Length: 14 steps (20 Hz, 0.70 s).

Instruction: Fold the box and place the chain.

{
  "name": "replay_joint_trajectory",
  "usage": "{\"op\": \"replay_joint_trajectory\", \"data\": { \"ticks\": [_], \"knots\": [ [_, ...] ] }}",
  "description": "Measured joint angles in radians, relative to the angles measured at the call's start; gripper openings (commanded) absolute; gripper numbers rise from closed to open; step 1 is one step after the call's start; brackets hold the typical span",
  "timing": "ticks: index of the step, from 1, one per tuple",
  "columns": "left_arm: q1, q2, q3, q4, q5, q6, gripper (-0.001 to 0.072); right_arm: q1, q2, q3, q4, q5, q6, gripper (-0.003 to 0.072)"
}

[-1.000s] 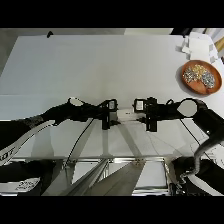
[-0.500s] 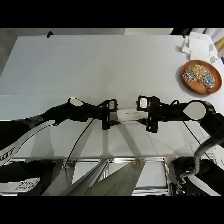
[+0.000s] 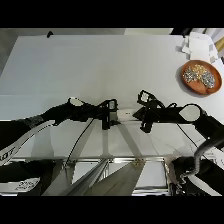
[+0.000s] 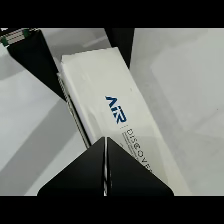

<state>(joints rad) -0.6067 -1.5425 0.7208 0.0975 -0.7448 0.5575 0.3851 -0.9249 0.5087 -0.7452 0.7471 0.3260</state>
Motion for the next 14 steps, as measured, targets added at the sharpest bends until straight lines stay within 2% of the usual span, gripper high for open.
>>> {"op": "replay_joint_trajectory", "data": {
  "ticks": [14],
  "knots": [
    [0.0, 0.0, 0.0, 0.0, 0.0, 0.0, 0.0031, 0.0, -0.003, -0.016, 0.017, -0.016, 0.003, 0.0015]
  ]
}}
